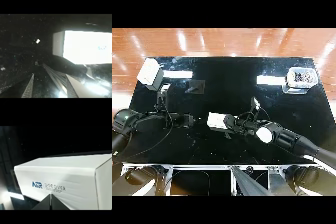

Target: Fold the box and place the chain.

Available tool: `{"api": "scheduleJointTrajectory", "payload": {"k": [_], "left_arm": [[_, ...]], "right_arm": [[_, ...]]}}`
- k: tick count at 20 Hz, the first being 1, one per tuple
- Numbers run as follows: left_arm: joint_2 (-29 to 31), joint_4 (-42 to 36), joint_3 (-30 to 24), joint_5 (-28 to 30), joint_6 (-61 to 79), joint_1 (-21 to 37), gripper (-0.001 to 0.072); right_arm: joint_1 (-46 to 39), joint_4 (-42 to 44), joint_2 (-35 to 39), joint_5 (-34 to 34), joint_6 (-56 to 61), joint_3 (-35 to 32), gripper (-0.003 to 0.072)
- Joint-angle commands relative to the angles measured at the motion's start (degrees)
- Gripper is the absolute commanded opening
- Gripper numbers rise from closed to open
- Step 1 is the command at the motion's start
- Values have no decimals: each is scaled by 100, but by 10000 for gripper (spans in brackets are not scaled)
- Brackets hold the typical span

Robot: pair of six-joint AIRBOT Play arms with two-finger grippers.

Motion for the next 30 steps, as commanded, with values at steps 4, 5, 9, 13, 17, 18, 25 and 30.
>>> {"api": "scheduleJointTrajectory", "payload": {"k": [4,5,9,13,17,18,25,30], "left_arm": [[4,7,234,210,439,7,507],[0,9,332,262,680,20,508],[-184,-55,907,251,1950,396,506],[-870,-1598,1600,907,6190,616,506],[-1075,-1602,1775,564,8148,4,615],[-1091,-1493,1775,295,8349,-164,617],[-1185,-1311,1773,-807,8387,-420,619],[-1290,-1320,1773,-765,8264,-420,608]], "right_arm": [[-492,17,935,737,-758,94,29],[-629,13,1137,920,-883,94,29],[-1353,9,1816,1864,-1523,94,28],[-2063,-74,1941,3060,-2100,94,28],[-2251,-640,1941,3589,-2098,94,28],[-2251,-756,1941,3644,-2094,94,28],[-2251,-796,1941,3681,-1985,94,28],[-2249,-835,1941,3668,-1987,94,28]]}}
